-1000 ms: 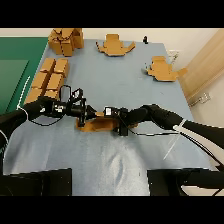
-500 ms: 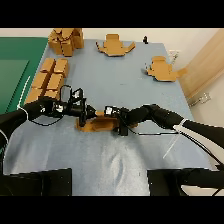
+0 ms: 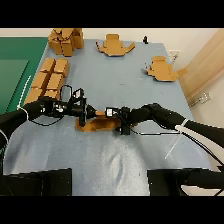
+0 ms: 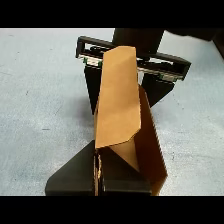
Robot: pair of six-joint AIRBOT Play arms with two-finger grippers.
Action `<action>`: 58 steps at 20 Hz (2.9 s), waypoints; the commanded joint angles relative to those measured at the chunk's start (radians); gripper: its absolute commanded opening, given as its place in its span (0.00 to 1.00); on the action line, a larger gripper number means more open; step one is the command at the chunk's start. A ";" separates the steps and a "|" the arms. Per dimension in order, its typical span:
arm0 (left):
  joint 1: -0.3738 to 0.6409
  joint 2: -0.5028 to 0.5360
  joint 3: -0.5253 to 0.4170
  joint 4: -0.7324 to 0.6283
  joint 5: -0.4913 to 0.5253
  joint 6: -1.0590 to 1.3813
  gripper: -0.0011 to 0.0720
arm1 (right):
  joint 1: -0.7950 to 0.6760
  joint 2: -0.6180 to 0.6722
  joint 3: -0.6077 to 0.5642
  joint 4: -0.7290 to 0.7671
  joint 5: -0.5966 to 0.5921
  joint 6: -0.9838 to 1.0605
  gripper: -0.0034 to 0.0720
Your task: Fold the box.
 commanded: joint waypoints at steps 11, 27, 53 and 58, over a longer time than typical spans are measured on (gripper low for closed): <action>0.001 0.000 0.000 0.000 0.013 0.000 0.04 | 0.013 -0.003 0.000 0.043 -0.021 0.005 0.72; 0.126 0.231 0.006 0.120 0.075 -0.171 0.96 | 0.014 -0.002 0.000 0.048 -0.070 0.011 0.05; -0.341 -0.155 0.423 0.830 0.087 -1.113 0.03 | 0.014 -0.002 0.000 0.067 -0.070 0.011 0.05; -0.272 -0.096 0.509 0.843 -0.071 -1.176 0.03 | 0.014 -0.002 0.000 0.066 -0.071 0.011 0.05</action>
